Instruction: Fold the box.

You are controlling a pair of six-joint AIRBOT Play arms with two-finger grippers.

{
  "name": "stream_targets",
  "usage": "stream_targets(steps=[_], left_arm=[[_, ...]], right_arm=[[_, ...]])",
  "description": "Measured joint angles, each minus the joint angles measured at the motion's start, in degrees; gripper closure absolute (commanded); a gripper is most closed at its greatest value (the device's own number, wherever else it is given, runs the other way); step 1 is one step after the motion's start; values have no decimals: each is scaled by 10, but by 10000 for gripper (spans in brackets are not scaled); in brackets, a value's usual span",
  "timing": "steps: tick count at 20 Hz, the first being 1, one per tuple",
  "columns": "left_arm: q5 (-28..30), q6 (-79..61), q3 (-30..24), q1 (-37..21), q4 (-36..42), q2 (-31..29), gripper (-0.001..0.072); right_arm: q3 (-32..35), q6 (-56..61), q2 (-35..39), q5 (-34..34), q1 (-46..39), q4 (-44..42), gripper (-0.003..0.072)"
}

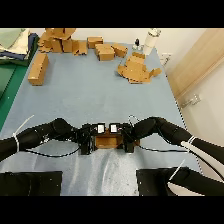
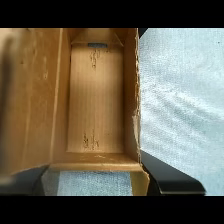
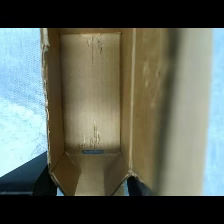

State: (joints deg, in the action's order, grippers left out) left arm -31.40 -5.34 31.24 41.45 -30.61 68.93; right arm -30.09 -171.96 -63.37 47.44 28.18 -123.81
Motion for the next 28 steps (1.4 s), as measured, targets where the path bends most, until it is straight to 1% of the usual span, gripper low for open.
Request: stream_targets(steps=[20, 21, 22, 25, 28], left_arm=[[-1, 0, 0, 0, 0, 0, 308], [-1, 0, 0, 0, 0, 0, 308], [-1, 0, 0, 0, 0, 0, 308], [-4, 0, 0, 0, 0, 0, 308], [-2, 0, 0, 0, 0, 0, 308]], right_arm=[[0, 0, 0, 0, 0, 0, 229], [0, 0, 0, 0, 0, 0, 197], [0, 0, 0, 0, 0, 0, -30], [-2, 6, 3, 0, 0, 0, -34], [-5, 23, 23, 2, 0, 11, -34]])
